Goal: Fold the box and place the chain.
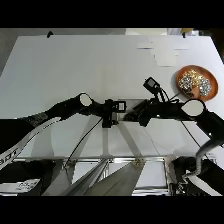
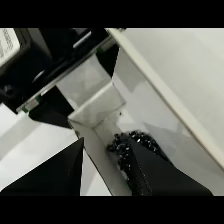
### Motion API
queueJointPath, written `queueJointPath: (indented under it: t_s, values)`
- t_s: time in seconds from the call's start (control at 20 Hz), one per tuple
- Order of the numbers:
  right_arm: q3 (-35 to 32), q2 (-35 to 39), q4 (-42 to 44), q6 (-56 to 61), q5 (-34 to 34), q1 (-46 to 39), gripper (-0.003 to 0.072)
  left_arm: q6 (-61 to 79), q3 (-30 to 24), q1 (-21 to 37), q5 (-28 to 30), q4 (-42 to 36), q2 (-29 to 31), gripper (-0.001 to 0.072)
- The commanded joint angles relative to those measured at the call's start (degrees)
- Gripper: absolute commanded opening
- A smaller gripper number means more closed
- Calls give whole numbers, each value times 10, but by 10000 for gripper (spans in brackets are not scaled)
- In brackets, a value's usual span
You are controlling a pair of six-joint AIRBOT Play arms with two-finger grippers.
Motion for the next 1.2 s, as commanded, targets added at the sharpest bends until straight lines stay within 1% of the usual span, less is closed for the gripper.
queueJointPath:
  t_s: [0.0,0.05,0.1,0.15,0.2,0.25,0.3,0.35,0.45,0.55,0.6,0.7,0.75,0.95,1.05,1.15]
  values:
    - [60,17,-94,80,22,-22,285,0,0,0,0,0,0,62]
    - [87,20,-143,122,29,-42,277,0,0,0,0,0,0,62]
    - [109,20,-189,162,42,-66,241,0,0,0,0,0,0,62]
    - [123,20,-233,210,48,-94,161,0,0,0,0,0,0,62]
    - [125,20,-266,249,47,-119,109,0,0,0,0,0,0,62]
    - [125,18,-300,279,50,-146,84,0,0,0,0,0,0,62]
    - [125,14,-331,306,55,-167,80,0,0,0,0,0,0,62]
    - [124,7,-362,335,55,-185,41,0,0,0,0,0,0,62]
    - [123,-20,-410,415,48,-208,41,0,0,0,0,0,0,62]
    - [123,-64,-432,472,46,-210,44,0,0,0,0,0,0,62]
    - [123,-87,-429,474,47,-207,84,0,0,0,0,0,0,62]
    - [123,-129,-430,472,48,-193,346,0,0,0,0,0,0,62]
    - [123,-147,-431,473,49,-184,434,0,0,0,0,0,0,62]
    - [123,-200,-432,471,45,-149,431,0,0,0,0,0,0,62]
    - [123,-220,-435,471,46,-138,387,0,0,0,0,0,0,62]
    - [123,-233,-438,473,46,-134,386,0,0,0,0,0,0,62]
